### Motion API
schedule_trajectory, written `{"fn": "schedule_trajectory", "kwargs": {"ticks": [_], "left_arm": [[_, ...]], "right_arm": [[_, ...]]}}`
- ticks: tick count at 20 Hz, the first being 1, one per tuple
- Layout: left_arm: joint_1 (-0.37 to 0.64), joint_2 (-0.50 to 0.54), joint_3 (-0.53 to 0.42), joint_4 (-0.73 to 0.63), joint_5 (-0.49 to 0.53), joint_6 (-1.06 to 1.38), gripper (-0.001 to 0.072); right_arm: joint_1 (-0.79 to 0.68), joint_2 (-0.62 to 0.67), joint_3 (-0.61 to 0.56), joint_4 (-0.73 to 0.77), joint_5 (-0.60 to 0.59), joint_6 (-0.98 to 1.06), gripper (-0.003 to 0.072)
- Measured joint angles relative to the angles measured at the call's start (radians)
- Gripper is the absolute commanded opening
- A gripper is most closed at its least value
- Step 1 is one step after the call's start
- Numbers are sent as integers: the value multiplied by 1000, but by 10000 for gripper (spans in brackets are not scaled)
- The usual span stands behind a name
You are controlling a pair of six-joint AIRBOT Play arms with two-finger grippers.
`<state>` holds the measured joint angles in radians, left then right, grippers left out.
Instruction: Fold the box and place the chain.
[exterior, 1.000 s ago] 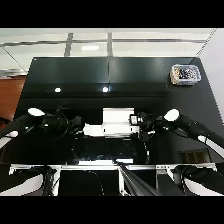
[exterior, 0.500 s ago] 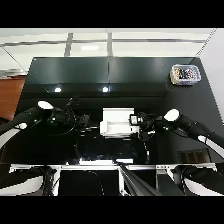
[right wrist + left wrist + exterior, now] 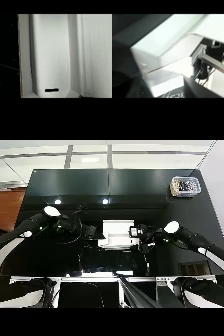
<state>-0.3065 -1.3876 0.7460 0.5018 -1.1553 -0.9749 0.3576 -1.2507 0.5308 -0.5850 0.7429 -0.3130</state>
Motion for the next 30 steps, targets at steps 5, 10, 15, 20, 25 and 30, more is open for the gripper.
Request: {"fn": "schedule_trajectory", "kwargs": {"ticks": [5,10,15,20,25,30], "left_arm": [[-81,0,67,64,3,-94,488],[-148,0,112,196,37,-265,487],[-220,-2,126,301,118,-414,486],[-269,-2,130,463,192,-609,484],[-323,-7,164,667,212,-843,484],[-412,-22,222,871,172,-1078,484]], "right_arm": [[0,0,0,-1,1,0,190],[0,0,0,0,0,1,190],[0,0,0,0,-2,3,190],[0,-1,0,1,-5,3,190],[0,-1,0,1,-5,3,190],[0,-1,0,1,-5,4,190]]}}
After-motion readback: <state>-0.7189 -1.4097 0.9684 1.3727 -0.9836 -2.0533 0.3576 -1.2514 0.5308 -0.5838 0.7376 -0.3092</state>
